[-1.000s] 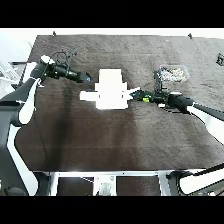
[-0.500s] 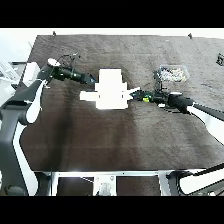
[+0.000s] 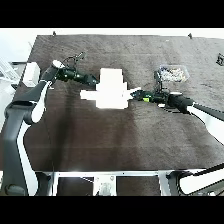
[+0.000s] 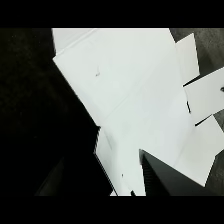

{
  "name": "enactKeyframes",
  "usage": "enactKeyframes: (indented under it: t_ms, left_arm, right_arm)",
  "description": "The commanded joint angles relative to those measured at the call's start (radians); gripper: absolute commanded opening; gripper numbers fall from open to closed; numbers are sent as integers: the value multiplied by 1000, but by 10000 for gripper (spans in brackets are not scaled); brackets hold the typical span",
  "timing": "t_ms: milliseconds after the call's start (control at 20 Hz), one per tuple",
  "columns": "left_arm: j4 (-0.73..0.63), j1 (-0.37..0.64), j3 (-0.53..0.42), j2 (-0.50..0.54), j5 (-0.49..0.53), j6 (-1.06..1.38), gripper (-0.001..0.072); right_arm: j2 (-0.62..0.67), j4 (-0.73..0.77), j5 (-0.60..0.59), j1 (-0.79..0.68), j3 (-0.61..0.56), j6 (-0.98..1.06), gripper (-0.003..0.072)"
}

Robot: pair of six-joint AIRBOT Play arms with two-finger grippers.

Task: Fold the box and place the chain.

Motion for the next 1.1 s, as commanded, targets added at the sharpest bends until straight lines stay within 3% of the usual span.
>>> enactKeyframes:
  t_ms: [0,750,850,1050]
  left_arm:
    - [-33,-2,2,-10,-13,16,529]
    - [-48,-35,2,-21,-34,62,527]
    - [-49,-35,2,-21,-33,80,469]
    - [-55,-35,2,-22,-18,87,468]
  right_arm:
    - [0,0,-3,1,0,0,6]
    - [0,-1,-3,16,0,0,8]
    - [0,-1,-3,16,0,0,7]
    - [0,-1,-3,17,0,0,8]
